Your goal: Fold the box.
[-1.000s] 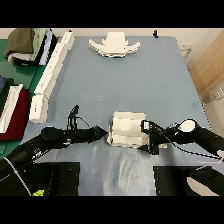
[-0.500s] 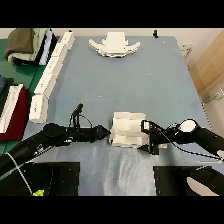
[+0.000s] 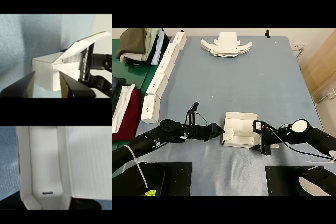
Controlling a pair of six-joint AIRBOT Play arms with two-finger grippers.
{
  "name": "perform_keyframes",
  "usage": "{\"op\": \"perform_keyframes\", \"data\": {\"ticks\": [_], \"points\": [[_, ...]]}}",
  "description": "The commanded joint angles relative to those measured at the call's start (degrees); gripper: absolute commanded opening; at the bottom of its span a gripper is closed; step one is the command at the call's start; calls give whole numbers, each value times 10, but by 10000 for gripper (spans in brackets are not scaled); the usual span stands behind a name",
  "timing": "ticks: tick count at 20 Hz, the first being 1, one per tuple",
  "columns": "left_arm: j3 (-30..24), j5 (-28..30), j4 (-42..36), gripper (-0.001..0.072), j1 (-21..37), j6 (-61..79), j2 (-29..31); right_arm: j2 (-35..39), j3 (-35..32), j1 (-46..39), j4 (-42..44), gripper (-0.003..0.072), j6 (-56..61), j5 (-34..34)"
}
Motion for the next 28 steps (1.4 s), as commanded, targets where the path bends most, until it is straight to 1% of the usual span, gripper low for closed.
{"op": "perform_keyframes", "data": {"ticks": [1, 3, 4, 5, 7, 10, 12, 13, 15, 17, 19, 21, 23, 25, 28], "points": [[3, 1, -9, 480, 0, 9, -7, 0, 1, 0, 0, 604, 0, -7], [10, -21, -4, 478, -3, 18, -7, 0, 1, 0, 0, 604, 0, -7], [18, -19, 8, 472, -12, 9, -7, 0, 0, 0, 0, 604, 0, -7], [29, -13, 36, 468, -24, -17, -7, 0, 1, 0, 0, 604, 0, -8], [54, -6, 150, 468, -52, -123, -7, 0, 0, 0, -2, 604, 0, -9], [92, -16, 348, 469, -91, -316, -7, 0, 1, 0, -13, 604, -3, -11], [111, -19, 428, 468, -109, -393, -7, 0, 1, 0, -19, 604, -31, -11], [117, -19, 449, 468, -116, -416, -8, 0, 1, 0, -19, 604, -44, -11], [128, -19, 455, 468, -125, -432, -22, 0, 1, 0, -18, 604, -52, -11], [144, -19, 455, 469, -141, -432, -50, 0, 1, 0, -18, 604, -52, -10], [171, -22, 462, 469, -157, -433, -84, 0, 1, 0, -18, 604, -51, -10], [196, -31, 468, 468, -161, -444, -111, 0, 1, 0, -18, 604, -51, -10], [210, -61, 513, 467, -161, -488, -123, 0, 0, 0, -18, 604, -50, -10], [226, -99, 576, 457, -161, -545, -124, 0, 0, 0, -18, 604, -50, -10], [256, -139, 634, 457, -175, -603, -126, 0, 0, 0, -18, 604, -50, -10]]}}
